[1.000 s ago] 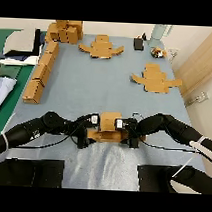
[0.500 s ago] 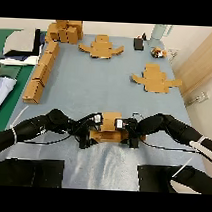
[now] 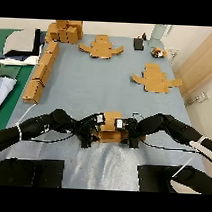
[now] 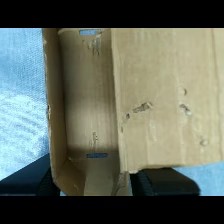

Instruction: Fold the box.

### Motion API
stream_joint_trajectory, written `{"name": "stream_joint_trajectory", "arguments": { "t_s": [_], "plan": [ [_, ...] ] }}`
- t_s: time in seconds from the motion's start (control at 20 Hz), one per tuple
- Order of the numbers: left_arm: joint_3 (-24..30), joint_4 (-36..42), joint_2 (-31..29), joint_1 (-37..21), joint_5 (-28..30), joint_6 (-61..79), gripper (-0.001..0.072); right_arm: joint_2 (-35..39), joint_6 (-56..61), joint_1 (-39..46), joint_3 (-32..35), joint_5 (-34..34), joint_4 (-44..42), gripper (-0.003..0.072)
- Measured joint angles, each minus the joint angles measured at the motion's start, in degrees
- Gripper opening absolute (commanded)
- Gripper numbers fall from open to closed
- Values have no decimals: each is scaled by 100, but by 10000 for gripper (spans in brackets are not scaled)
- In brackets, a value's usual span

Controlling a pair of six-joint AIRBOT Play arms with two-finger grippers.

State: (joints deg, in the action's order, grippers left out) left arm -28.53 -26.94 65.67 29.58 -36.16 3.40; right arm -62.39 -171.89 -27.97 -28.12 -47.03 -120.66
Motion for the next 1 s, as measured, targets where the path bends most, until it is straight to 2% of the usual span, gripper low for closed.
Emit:
{"name": "stream_joint_trajectory", "arguments": {
  "t_s": [0.35,0.55,0.6,0.65,1.0],
  "plan": [
    [-28,177,2,11,2,61,286,0,-2,0,0,-2,0,398],
    [-39,315,4,11,201,155,284,0,-2,0,0,-2,0,398],
    [-39,323,4,11,223,162,171,0,-2,0,0,0,0,397],
    [-39,341,7,11,240,179,108,0,-2,0,0,0,0,398],
    [-39,551,13,11,291,223,118,0,-4,0,0,-2,0,398]
  ]
}}
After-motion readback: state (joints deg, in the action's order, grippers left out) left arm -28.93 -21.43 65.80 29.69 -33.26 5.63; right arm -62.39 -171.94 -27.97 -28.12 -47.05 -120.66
